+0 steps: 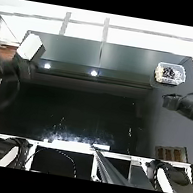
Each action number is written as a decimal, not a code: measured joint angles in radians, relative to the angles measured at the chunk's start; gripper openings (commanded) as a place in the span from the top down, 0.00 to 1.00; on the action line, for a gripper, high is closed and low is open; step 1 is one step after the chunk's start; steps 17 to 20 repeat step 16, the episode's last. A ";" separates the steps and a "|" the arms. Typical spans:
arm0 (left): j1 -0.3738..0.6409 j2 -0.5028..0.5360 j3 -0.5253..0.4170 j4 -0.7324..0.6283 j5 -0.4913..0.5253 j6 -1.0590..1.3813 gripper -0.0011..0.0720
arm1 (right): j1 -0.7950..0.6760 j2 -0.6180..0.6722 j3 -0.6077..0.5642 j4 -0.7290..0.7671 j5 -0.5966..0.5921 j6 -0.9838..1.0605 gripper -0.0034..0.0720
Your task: Fold the box and place the chain.
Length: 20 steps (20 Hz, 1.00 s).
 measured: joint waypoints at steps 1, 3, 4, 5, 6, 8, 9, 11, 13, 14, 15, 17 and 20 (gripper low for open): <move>-0.008 0.060 -0.084 0.001 0.046 -0.005 0.94 | -0.001 0.006 -0.032 -0.012 -0.030 0.007 0.92; -0.007 0.148 -0.187 0.001 0.114 -0.007 0.94 | -0.001 0.015 -0.073 -0.032 -0.079 0.021 0.92; -0.003 0.182 -0.220 0.000 0.141 -0.010 0.94 | -0.001 0.018 -0.085 -0.037 -0.093 0.024 0.92; 0.001 0.206 -0.242 0.000 0.159 -0.011 0.94 | -0.001 0.019 -0.094 -0.041 -0.107 0.024 0.92; 0.003 0.226 -0.259 -0.001 0.174 -0.012 0.94 | -0.001 0.021 -0.101 -0.046 -0.114 0.028 0.92; 0.007 0.248 -0.278 -0.002 0.183 -0.014 0.94 | -0.001 0.023 -0.109 -0.049 -0.126 0.031 0.92; 0.008 0.256 -0.285 -0.002 0.192 -0.014 0.94 | -0.001 0.024 -0.112 -0.051 -0.130 0.031 0.92; 0.010 0.265 -0.293 -0.002 0.201 -0.014 0.94 | -0.001 0.024 -0.115 -0.053 -0.136 0.032 0.92; 0.010 0.269 -0.297 -0.002 0.205 -0.014 0.94 | -0.001 0.024 -0.117 -0.054 -0.138 0.034 0.92; 0.010 0.271 -0.299 -0.002 0.208 -0.014 0.94 | -0.001 0.024 -0.117 -0.055 -0.138 0.034 0.92; 0.010 0.272 -0.299 -0.002 0.209 -0.014 0.94 | -0.001 0.024 -0.117 -0.055 -0.139 0.034 0.92; 0.010 0.272 -0.300 -0.002 0.208 -0.014 0.94 | -0.001 0.024 -0.117 -0.055 -0.139 0.034 0.92; 0.010 0.272 -0.300 -0.002 0.208 -0.014 0.94 | -0.001 0.024 -0.117 -0.055 -0.139 0.034 0.92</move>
